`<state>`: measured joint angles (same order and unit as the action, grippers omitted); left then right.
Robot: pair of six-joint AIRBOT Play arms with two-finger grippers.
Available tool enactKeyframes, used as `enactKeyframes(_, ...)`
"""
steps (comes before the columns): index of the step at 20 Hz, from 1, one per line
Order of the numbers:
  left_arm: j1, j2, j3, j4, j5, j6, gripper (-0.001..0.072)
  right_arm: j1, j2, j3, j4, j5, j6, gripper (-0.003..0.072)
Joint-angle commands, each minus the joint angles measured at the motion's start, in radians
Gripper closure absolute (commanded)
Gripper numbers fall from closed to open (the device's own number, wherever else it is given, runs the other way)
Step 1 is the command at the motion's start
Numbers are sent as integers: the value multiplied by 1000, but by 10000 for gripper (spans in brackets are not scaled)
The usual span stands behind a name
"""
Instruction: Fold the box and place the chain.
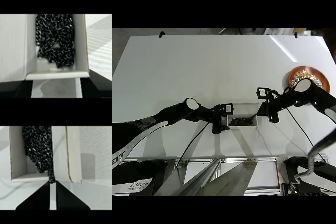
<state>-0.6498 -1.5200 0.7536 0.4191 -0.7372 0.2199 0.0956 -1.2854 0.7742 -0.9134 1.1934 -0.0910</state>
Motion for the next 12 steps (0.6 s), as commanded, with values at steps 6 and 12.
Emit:
enactKeyframes(6, 0, 0, 0, 0, 0, 0, 454, 1, 56, -1, -106, 49, 104, 675)
enactKeyframes(12, 0, 1, 0, 0, 0, 0, 454, 10, 188, -1, 106, 47, 199, 675)
